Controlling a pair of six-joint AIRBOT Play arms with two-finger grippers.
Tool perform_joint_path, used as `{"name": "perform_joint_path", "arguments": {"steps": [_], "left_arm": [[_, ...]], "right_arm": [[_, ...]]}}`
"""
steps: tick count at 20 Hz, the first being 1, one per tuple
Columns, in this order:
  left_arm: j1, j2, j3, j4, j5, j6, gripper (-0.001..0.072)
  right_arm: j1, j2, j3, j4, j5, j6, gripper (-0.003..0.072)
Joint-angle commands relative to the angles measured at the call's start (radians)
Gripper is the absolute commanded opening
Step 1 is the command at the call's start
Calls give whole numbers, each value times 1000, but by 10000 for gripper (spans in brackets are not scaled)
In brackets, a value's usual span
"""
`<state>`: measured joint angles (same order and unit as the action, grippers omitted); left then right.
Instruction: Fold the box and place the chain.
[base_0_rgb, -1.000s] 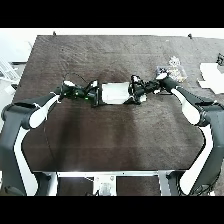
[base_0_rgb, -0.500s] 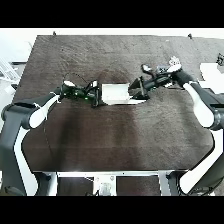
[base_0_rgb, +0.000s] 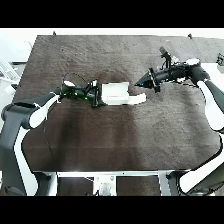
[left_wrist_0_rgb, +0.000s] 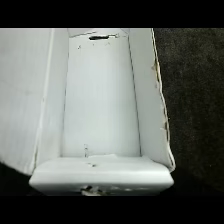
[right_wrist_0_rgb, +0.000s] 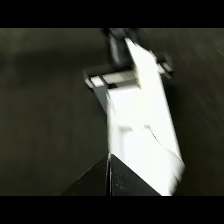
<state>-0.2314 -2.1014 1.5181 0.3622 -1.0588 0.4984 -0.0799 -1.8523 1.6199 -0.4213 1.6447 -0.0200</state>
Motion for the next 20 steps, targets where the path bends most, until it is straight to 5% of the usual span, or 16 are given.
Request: {"name": "perform_joint_path", "arguments": {"steps": [1, 13, 20], "left_arm": [[0, 0, 0, -3, 0, -28, 303], [0, 0, 0, -3, 0, -53, 302], [0, 0, 0, -3, -1, -53, 302]], "right_arm": [[67, -14, -3, 43, -31, 43, 8], [123, -83, -3, -73, -506, 39, 6], [147, -122, 4, -236, -555, 117, 3]]}}
